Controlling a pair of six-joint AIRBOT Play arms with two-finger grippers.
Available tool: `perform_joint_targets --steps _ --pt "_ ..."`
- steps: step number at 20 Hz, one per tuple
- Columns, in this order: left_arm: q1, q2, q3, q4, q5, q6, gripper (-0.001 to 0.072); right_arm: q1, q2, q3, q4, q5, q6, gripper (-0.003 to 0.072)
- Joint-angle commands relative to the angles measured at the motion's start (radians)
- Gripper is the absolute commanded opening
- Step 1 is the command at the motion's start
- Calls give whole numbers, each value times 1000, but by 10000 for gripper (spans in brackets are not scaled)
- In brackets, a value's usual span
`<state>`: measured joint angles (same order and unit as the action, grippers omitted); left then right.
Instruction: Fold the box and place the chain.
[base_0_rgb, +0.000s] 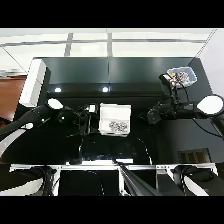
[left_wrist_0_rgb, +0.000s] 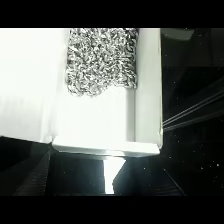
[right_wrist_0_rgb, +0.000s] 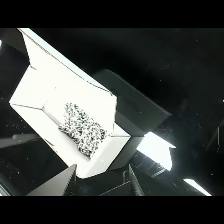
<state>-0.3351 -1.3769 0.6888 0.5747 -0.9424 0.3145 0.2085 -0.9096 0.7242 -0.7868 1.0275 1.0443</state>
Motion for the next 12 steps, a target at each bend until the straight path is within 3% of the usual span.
perform_joint_targets --steps 1,3,4,6,7,8,10,12 --pt "-29 -17 23 -2 5 3 715 0 1 0 0 -8 -1 368" --pt "-54 -20 27 -3 33 8 713 0 0 0 0 -22 -1 368" --pt "-60 -20 27 -2 49 -2 668 0 0 0 0 -33 -1 367" --pt "-59 -20 27 -3 49 -5 430 0 0 -2 5 -89 0 369" --pt "-59 -20 27 -3 50 -5 422 1 -2 -5 18 -140 18 434" --pt "-59 -20 27 -10 50 -6 421 6 -10 -6 31 -210 83 707" --pt "-59 -20 27 -29 51 -9 420 29 -48 -1 101 -368 105 714" --pt "-59 -20 27 -42 56 -11 421 48 -133 40 163 -455 108 714"
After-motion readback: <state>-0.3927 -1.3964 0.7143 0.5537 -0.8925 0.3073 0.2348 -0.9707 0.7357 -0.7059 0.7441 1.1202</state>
